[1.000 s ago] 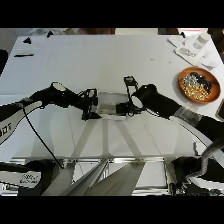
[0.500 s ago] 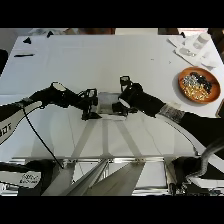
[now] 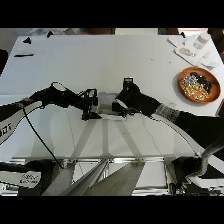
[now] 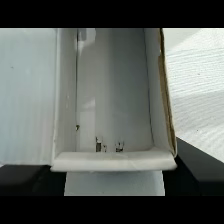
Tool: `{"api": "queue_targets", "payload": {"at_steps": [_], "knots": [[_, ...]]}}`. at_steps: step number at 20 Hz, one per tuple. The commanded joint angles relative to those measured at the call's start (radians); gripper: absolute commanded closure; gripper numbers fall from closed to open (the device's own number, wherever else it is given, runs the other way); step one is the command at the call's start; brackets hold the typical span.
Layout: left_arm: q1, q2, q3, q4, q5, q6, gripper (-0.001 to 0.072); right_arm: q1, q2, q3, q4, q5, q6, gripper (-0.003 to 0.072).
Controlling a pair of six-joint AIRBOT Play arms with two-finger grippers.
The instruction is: Fold the box and place the chain.
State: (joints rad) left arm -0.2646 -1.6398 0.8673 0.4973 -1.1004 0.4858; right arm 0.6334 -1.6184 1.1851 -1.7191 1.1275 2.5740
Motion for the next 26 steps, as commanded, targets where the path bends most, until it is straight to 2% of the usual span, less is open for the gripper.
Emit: {"api": "queue_targets", "payload": {"at_steps": [1, 2, 3, 4, 9, 11, 13, 14, 16, 17, 23, 26], "knots": [[0.001, 0.000, 0.000, 0.000, 0.001, 0.000, 0.0392, 0.001, -0.015, 0.001, 0.004, 0.009, 0.047, 0.0531], [0.001, 0.000, 0.000, 0.000, 0.001, 0.000, 0.0392, 0.001, -0.018, 0.001, 0.004, 0.011, 0.047, 0.0603], [0.001, 0.000, 0.000, 0.000, 0.001, 0.000, 0.0392, 0.001, -0.019, 0.001, 0.003, 0.012, 0.047, 0.0622], [0.001, 0.000, 0.000, 0.000, 0.001, 0.000, 0.0392, 0.001, -0.019, 0.002, 0.000, 0.013, 0.047, 0.0676], [0.001, 0.000, 0.000, 0.000, 0.001, 0.000, 0.0392, 0.001, -0.017, 0.005, 0.005, 0.013, 0.035, 0.0675], [0.001, 0.000, 0.000, 0.000, 0.001, 0.000, 0.0392, 0.001, -0.003, 0.006, 0.004, 0.042, 0.005, 0.0604], [0.001, 0.000, 0.000, 0.000, 0.001, 0.000, 0.0392, 0.001, 0.036, 0.006, -0.005, 0.070, -0.074, 0.0585], [0.001, 0.000, 0.000, 0.000, 0.001, 0.000, 0.0392, 0.001, 0.063, 0.006, -0.007, 0.089, -0.093, 0.0546], [0.001, 0.000, 0.000, 0.000, 0.001, 0.000, 0.0392, 0.001, 0.126, 0.006, -0.003, 0.117, -0.108, 0.0297], [0.001, 0.000, 0.000, 0.000, 0.001, 0.000, 0.0392, 0.001, 0.158, 0.006, -0.003, 0.124, -0.124, 0.0243], [0.001, 0.000, 0.000, 0.000, 0.001, 0.000, 0.0392, -0.005, 0.350, 0.006, -0.012, 0.145, -0.205, 0.0244], [0.001, 0.000, 0.000, 0.000, 0.001, 0.000, 0.0392, -0.073, 0.453, 0.006, -0.029, 0.144, -0.250, 0.0244]]}}
